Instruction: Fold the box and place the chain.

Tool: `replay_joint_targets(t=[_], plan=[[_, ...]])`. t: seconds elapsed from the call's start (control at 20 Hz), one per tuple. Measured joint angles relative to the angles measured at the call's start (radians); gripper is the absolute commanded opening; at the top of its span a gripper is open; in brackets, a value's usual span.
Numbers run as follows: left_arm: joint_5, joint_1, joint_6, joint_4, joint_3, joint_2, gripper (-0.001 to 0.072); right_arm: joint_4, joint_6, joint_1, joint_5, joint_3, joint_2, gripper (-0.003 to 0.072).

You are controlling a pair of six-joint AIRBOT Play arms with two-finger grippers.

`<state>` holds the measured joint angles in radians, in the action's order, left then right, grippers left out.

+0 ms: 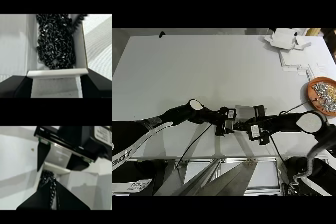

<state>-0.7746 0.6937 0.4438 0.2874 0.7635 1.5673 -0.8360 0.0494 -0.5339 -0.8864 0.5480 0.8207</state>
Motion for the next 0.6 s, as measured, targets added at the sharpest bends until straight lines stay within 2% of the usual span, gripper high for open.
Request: replay_joint_targets(t=[0.05, 0.1, 0.15, 0.2, 0.35, 0.5, 0.55, 0.6], plan=[[0.000, 0.000, 0.000, 0.000, 0.000, 0.000, 0.0313, 0.005, -0.003, -0.012, 0.010, 0.000, 0.023, 0.0078], [0.000, 0.000, 0.000, 0.000, 0.000, 0.000, 0.0313, 0.008, -0.010, -0.020, 0.016, 0.000, 0.039, 0.0224], [0.000, 0.000, 0.000, 0.000, 0.000, 0.000, 0.0313, 0.011, -0.017, -0.026, 0.025, 0.003, 0.050, 0.0332], [0.000, 0.000, 0.000, 0.000, 0.000, 0.000, 0.0313, 0.010, -0.024, -0.027, 0.026, 0.007, 0.053, 0.0361], [0.000, 0.000, 0.000, 0.000, 0.000, 0.000, 0.0313, -0.045, -0.040, 0.020, 0.010, 0.043, 0.029, 0.0358], [0.000, 0.000, 0.000, 0.000, 0.000, 0.000, 0.0313, -0.162, -0.047, 0.147, -0.045, 0.085, -0.006, 0.0356], [0.000, 0.000, 0.000, 0.000, 0.000, 0.000, 0.0313, -0.208, -0.047, 0.204, -0.060, 0.094, -0.014, 0.0333], [0.000, 0.000, 0.000, 0.000, 0.000, 0.000, 0.0313, -0.249, -0.047, 0.260, -0.069, 0.101, -0.018, 0.0277]])
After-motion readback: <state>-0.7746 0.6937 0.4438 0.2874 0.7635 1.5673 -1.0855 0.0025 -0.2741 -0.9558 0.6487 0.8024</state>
